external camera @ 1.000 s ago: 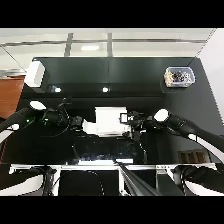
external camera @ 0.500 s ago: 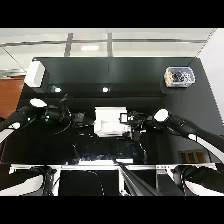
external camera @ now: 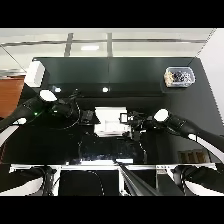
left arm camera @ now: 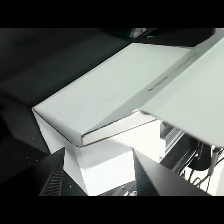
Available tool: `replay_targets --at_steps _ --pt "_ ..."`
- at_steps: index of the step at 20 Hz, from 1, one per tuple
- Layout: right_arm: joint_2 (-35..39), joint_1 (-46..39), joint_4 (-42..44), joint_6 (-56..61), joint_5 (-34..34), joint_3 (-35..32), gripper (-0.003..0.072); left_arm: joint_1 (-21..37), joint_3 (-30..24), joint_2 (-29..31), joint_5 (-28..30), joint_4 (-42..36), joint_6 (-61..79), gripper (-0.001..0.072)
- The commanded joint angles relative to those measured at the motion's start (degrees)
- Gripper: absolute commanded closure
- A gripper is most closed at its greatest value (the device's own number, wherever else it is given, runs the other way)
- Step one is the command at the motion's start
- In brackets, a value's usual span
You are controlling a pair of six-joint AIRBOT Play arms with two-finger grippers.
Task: Fold the box and place the chain.
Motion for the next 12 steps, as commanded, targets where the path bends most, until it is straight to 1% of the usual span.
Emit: replay_targets --at_steps 1,4,5,6,12 --pt "0.0 0.0 0.0 0.0 0.0 0.0 0.0456 -2.2 1.9 0.0 0.4 6.4 -7.1 0.0223" --pt "0.0 0.0 0.0 0.0 0.0 0.0 0.0457 -3.7 2.8 0.0 0.8 7.3 -9.2 0.0225" --pt "0.0 0.0 0.0 0.0 0.0 0.0 0.0456 -4.3 3.1 0.0 1.0 7.5 -9.2 0.0237" --pt "0.0 0.0 0.0 0.0 0.0 0.0 0.0456 -4.9 3.3 0.0 1.0 7.7 -9.3 0.0302" --pt "0.0 0.0 0.0 0.0 0.0 0.0 0.0457 -7.6 4.1 0.0 2.1 11.9 -14.2 0.0307"
